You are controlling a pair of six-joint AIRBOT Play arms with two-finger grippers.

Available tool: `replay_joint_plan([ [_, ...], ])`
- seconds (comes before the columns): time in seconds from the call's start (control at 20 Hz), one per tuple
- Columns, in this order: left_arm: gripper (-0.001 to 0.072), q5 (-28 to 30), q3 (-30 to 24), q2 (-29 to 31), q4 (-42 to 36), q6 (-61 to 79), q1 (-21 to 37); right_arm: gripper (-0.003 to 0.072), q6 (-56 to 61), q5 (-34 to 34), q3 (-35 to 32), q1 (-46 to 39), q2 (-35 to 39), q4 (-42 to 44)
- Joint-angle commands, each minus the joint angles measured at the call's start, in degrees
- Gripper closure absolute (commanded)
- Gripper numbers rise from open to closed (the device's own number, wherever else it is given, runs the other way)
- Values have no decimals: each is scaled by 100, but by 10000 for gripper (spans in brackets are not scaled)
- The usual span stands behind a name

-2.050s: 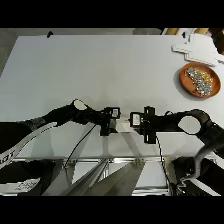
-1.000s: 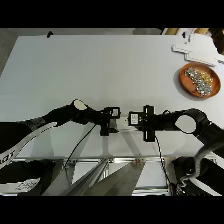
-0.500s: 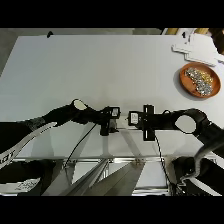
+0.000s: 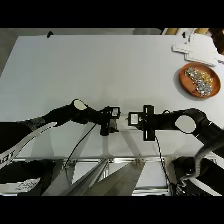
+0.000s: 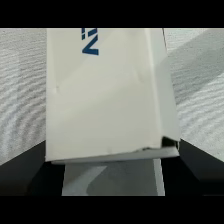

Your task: Fold the box and place the chain.

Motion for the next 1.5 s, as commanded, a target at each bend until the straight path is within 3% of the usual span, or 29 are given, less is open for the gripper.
replay_joint_plan([
  [0.0,540,-11,0,2,2,-2,-2,571,2,66,-2,0,-138,-2],
  [0.25,540,-11,0,2,4,-2,-2,564,2,129,-2,-2,-208,9],
  [0.5,540,-11,0,2,2,-2,-2,568,4,-328,-2,-2,72,7],
  [1.05,540,-11,0,2,2,-2,-2,565,7,-70,-2,-2,-188,11],
  [1.45,540,-13,0,2,2,-2,-2,283,-7,459,-2,-2,-63,186],
])
